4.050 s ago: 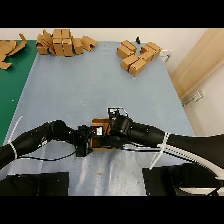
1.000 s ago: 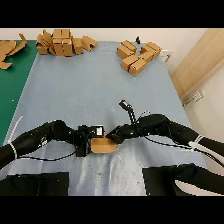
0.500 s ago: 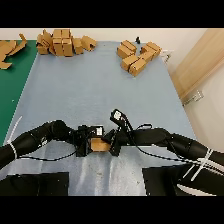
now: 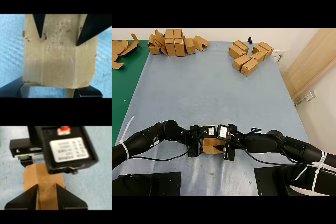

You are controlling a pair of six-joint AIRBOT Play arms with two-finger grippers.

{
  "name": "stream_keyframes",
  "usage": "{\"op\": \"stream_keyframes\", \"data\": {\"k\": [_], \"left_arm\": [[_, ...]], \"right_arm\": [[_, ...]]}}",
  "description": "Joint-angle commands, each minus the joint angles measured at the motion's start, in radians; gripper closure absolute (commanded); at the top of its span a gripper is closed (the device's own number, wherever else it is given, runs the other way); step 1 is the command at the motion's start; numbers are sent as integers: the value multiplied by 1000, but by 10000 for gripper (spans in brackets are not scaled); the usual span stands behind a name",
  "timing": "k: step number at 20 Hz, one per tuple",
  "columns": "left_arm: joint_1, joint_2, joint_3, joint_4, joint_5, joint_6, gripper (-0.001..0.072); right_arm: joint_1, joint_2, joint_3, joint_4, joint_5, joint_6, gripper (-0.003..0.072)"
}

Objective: Fold the box.

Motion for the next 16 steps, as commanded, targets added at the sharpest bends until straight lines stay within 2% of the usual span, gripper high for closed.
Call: {"op": "stream_keyframes", "data": {"k": [1, 3, 5, 16], "left_arm": [[1, 0, 1, 0, 0, 0, 184], [1, 0, 1, 0, 0, 0, 185], [1, 0, 1, 0, 0, 0, 184], [1, 0, 1, 0, 0, 0, 185]], "right_arm": [[4, 1, 4, -35, -18, -103, 317], [4, 1, 5, -34, -26, -157, 263], [9, 1, 6, -34, -42, -196, 245], [56, 0, 6, -150, -4, -244, 252]]}}
